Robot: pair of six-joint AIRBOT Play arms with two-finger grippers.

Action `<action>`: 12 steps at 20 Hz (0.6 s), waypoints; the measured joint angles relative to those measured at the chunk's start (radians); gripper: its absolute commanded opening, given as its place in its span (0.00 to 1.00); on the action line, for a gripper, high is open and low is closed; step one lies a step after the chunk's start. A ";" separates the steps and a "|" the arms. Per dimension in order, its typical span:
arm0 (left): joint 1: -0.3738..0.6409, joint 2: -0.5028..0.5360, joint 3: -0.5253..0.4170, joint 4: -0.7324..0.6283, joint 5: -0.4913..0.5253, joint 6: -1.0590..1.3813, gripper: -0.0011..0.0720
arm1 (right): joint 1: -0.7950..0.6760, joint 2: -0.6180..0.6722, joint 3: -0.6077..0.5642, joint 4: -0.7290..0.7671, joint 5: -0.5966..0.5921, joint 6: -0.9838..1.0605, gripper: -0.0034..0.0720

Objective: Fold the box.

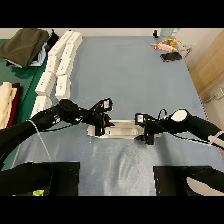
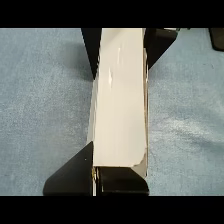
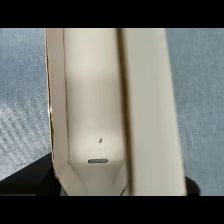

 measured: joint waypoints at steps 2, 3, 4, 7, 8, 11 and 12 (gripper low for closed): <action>0.000 0.000 0.000 -0.002 0.000 -0.003 0.03 | 0.000 0.000 0.000 0.000 0.000 0.000 0.67; 0.000 0.000 0.000 -0.002 0.002 -0.007 0.04 | 0.000 0.000 0.000 0.000 0.000 0.000 0.67; 0.000 0.000 0.000 -0.002 0.006 -0.013 0.15 | 0.000 0.000 0.000 0.000 0.000 0.000 0.67; 0.003 0.003 -0.001 0.000 0.025 -0.033 0.51 | 0.000 0.000 0.000 0.000 0.000 0.000 0.67; 0.003 0.007 0.000 -0.001 0.019 -0.047 0.51 | 0.000 0.000 0.000 0.000 0.000 0.000 0.67; 0.004 0.032 0.000 0.053 0.019 -0.122 0.51 | 0.000 0.000 0.000 0.000 0.000 0.000 0.67; 0.007 0.048 0.000 0.089 0.012 -0.167 0.60 | 0.000 0.000 0.000 0.000 0.000 0.000 0.67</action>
